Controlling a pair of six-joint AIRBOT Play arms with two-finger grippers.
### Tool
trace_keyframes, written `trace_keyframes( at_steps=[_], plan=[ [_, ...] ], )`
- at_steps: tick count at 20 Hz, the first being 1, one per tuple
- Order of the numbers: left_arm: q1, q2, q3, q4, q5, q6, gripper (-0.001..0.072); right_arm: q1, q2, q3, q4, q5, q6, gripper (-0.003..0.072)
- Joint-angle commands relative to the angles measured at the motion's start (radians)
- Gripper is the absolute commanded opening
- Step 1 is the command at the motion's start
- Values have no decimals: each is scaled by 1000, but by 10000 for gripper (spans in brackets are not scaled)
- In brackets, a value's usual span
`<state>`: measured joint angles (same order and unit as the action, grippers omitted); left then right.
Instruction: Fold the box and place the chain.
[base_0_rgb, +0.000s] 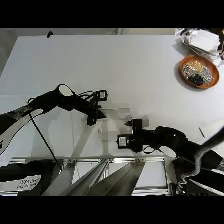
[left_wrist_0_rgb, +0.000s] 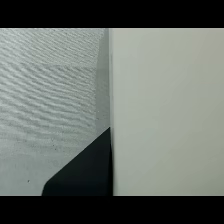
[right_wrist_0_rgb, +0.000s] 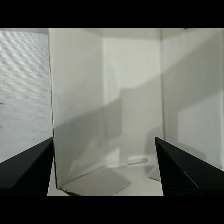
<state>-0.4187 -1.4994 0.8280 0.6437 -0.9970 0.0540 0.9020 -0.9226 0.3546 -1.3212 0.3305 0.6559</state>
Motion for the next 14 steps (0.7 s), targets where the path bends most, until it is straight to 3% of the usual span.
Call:
trace_keyframes(
  at_steps=[1, 8, 14],
  plan=[
    [-1, 0, 1, 0, -2, 1, 11, -49, -1, 31, 31, 0, -7, 688],
    [-1, 0, 1, 0, -2, 1, 11, -135, -1, 76, 59, 44, -10, 688],
    [-1, 0, 1, 0, -2, 1, 11, -194, -1, 76, 227, 91, -58, 689]
  ],
)
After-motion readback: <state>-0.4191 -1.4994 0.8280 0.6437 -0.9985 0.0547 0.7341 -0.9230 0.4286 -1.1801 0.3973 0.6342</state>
